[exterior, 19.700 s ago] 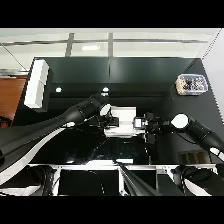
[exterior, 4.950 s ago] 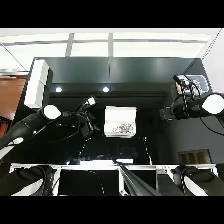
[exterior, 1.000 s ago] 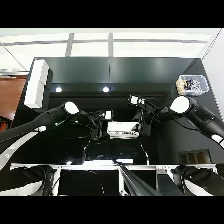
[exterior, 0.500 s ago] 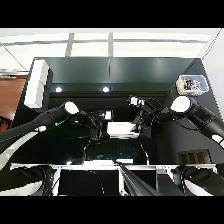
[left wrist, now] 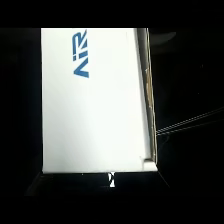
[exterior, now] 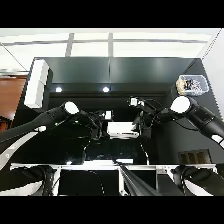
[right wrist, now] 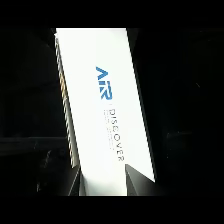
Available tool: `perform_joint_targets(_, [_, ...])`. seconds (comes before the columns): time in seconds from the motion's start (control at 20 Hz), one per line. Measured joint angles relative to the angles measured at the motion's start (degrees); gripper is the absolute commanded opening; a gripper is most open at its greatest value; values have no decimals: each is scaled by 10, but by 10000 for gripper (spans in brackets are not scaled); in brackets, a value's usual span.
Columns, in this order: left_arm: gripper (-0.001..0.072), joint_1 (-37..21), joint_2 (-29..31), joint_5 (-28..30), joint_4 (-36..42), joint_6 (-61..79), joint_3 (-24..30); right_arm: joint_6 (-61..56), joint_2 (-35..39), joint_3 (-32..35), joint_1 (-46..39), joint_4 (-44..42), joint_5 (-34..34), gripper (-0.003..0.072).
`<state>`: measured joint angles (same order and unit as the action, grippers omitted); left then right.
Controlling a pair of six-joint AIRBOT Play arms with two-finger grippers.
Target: Fold the box and place the chain.
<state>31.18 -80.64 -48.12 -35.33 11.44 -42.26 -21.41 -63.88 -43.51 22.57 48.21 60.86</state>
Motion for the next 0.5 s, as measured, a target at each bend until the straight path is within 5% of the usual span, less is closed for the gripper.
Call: perform_joint_targets(0.5, [397, 0, 0, 0, 0, 0, 0, -5, 1, 12, 0, -3, -3, 306])
